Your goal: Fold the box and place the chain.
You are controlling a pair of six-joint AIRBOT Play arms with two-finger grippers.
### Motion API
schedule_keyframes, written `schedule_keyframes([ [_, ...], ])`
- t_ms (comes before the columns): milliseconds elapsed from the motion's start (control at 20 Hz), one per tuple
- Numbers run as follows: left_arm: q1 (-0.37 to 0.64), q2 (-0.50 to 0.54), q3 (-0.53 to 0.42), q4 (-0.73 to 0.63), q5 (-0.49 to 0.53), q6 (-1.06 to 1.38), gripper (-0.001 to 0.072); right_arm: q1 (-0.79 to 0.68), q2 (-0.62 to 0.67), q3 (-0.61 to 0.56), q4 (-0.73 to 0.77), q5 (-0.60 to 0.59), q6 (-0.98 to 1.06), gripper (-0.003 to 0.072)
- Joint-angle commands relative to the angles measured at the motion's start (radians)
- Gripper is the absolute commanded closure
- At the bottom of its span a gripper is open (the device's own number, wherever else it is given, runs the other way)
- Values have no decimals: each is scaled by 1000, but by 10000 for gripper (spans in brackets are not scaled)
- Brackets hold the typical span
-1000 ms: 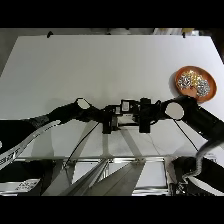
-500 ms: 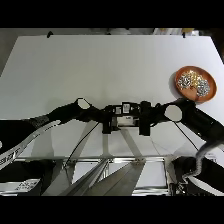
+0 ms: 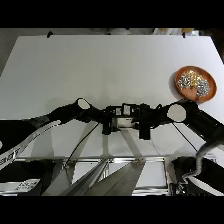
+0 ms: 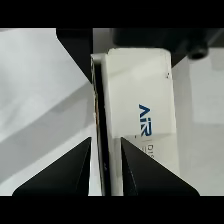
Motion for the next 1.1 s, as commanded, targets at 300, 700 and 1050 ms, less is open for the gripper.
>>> schedule_keyframes([
  [300, 0, 0, 0, -2, 4, -1, 397, 0, -21, -1, 71, -66, -6, 672],
  [700, 0, 0, 0, -2, 5, -1, 397, 0, -66, -6, 67, -28, -5, 672],
  [1050, 0, 0, 0, -2, 4, -1, 397, 0, -19, -7, 87, -44, -10, 672],
])
